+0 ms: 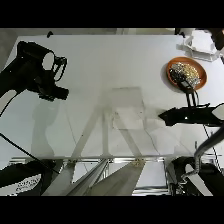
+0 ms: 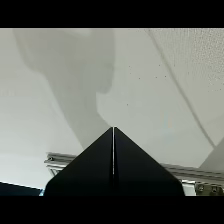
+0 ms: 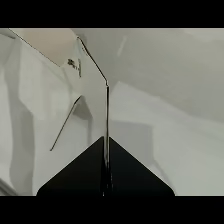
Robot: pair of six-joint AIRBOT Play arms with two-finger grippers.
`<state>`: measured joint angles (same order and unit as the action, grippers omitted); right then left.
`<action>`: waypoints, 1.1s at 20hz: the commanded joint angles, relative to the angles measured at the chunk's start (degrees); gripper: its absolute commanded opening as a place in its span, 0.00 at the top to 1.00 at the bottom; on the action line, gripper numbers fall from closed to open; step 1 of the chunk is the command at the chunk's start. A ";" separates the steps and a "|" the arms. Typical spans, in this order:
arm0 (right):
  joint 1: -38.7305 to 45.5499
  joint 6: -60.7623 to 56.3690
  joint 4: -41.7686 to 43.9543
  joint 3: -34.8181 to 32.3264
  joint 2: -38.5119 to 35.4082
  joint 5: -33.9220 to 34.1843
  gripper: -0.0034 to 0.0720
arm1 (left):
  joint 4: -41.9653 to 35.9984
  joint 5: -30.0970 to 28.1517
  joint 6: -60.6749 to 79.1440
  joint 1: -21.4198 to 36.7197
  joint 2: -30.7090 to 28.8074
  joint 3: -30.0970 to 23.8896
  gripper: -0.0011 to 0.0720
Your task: Fold the box and place the chain.
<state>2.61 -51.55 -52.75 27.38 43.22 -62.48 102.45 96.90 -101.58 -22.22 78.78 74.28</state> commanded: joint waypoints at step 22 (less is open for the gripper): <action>-13.57 -5.64 1.79 -1.90 -0.57 3.48 0.93 | -72.19 -26.08 83.30 8.26 -0.04 -22.60 0.23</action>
